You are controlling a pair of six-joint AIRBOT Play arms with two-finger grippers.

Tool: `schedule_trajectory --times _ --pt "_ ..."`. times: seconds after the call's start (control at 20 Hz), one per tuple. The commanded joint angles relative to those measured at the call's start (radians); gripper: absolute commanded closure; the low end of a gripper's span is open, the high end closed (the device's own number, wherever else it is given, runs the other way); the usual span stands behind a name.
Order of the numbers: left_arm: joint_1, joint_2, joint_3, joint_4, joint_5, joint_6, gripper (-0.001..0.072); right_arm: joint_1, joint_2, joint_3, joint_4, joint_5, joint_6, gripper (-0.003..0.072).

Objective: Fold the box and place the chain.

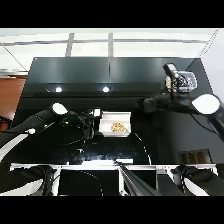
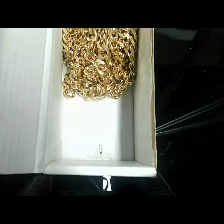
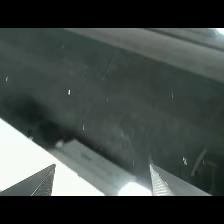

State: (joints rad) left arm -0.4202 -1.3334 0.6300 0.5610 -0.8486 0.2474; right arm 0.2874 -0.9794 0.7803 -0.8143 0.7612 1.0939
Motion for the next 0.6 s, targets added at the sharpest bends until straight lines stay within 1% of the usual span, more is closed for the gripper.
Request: schedule_trajectory --times 0.0,0.05,0.1,0.2,0.35,0.4,0.55 --pt "0.0 -0.001 0.001 0.003 0.003 -0.001 0.0309 0.043 -0.224 0.135 -0.002 -0.019 0.009 -0.0032" --pt "0.0 -0.001 0.001 0.003 0.003 -0.001 0.0309 0.048 -0.27 0.157 0.003 0.018 -0.018 -0.0032" --pt "0.0 -0.001 0.001 0.003 0.003 -0.001 0.0309 0.056 -0.294 0.163 0.017 0.064 -0.092 -0.0032" --pt "0.0 -0.001 0.001 0.003 0.003 -0.001 0.0309 0.073 -0.305 0.163 0.004 0.192 -0.314 -0.0032" --pt "0.0 -0.001 0.001 0.003 0.003 -0.001 0.0309 0.076 -0.305 0.163 -0.007 0.322 -0.475 -0.0031" --pt "0.0 -0.001 0.001 0.003 0.003 -0.001 0.0309 0.076 -0.305 0.163 -0.007 0.345 -0.514 -0.0032" --pt "0.0 -0.001 0.001 0.003 0.003 -0.001 0.0309 0.076 -0.305 0.163 -0.005 0.368 -0.604 -0.0031"
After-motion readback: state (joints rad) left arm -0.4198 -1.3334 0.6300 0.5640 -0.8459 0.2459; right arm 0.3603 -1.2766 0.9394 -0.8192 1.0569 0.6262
